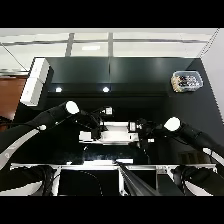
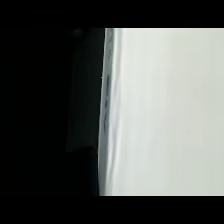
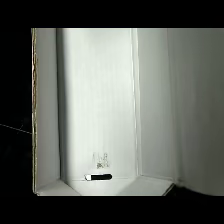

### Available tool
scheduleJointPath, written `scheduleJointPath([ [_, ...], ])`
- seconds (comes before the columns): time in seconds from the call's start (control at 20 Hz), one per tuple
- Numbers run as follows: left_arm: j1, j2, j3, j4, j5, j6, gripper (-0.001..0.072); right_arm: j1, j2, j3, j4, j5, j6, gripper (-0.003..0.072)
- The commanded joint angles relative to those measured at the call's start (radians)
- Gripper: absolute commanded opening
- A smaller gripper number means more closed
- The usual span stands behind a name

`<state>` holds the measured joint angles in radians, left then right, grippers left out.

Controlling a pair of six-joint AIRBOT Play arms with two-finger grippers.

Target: Fold the box and place the chain.

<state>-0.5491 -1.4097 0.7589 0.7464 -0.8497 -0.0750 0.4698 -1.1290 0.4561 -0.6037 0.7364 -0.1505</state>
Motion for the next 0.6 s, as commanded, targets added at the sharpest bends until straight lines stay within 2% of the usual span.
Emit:
scheduleJointPath([
  [0.0, 0.000, 0.001, 0.000, 0.001, 0.001, 0.001, 0.0027, 0.000, -0.014, 0.000, -0.010, -0.011, 0.000, 0.0685],
  [0.55, 0.000, 0.001, 0.000, 0.001, 0.002, 0.001, 0.0027, 0.000, -0.037, 0.000, -0.001, -0.027, 0.000, 0.0685],
])
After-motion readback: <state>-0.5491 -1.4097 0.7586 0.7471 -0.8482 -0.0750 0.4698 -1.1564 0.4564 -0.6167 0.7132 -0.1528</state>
